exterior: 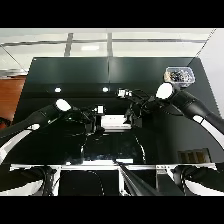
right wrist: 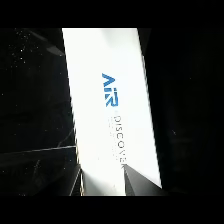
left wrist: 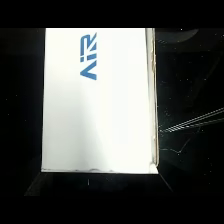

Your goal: Fold the box and place the chain.

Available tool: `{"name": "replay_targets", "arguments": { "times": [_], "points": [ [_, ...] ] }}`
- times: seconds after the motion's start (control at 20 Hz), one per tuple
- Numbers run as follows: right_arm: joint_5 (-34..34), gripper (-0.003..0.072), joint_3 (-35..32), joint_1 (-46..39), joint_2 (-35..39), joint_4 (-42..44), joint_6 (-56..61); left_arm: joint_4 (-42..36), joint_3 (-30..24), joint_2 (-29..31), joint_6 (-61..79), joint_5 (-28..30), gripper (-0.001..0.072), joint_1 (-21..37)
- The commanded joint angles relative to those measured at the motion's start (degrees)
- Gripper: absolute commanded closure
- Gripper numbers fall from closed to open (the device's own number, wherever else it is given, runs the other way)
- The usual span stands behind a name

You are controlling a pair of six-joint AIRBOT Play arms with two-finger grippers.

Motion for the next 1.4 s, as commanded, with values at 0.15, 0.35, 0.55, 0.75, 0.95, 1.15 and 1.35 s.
{"name": "replay_targets", "arguments": {
  "times": [0.15,0.35,0.55,0.75,0.95,1.15,1.35],
  "points": [
    [-0.2,0.0370,-3.0,0.0,0.0,0.2,0.7,0.0,0.0,0.0,0.1,0.0,0.0357,0.0],
    [-0.1,0.0371,-2.9,0.0,0.5,1.2,2.4,0.0,0.0,0.0,0.1,0.0,0.0358,0.0],
    [4.5,0.0390,-1.5,-3.6,3.8,1.4,20.6,0.0,0.0,0.0,0.0,0.0,0.0357,0.0],
    [7.7,0.0670,-7.6,-8.2,3.8,14.3,29.5,0.0,0.0,0.0,-0.3,-0.2,0.0358,0.0],
    [-0.9,0.0671,-11.4,-7.3,1.7,30.2,28.2,0.0,0.0,0.0,-0.3,-0.2,0.0358,0.0],
    [-3.1,0.0670,-11.5,-6.7,-3.7,31.2,28.7,0.0,0.0,0.0,-0.3,-0.2,0.0357,0.0],
    [-3.4,0.0670,-11.5,-6.4,-7.2,29.7,28.9,0.0,0.0,0.0,-0.3,-0.2,0.0357,0.0]
  ]
}}
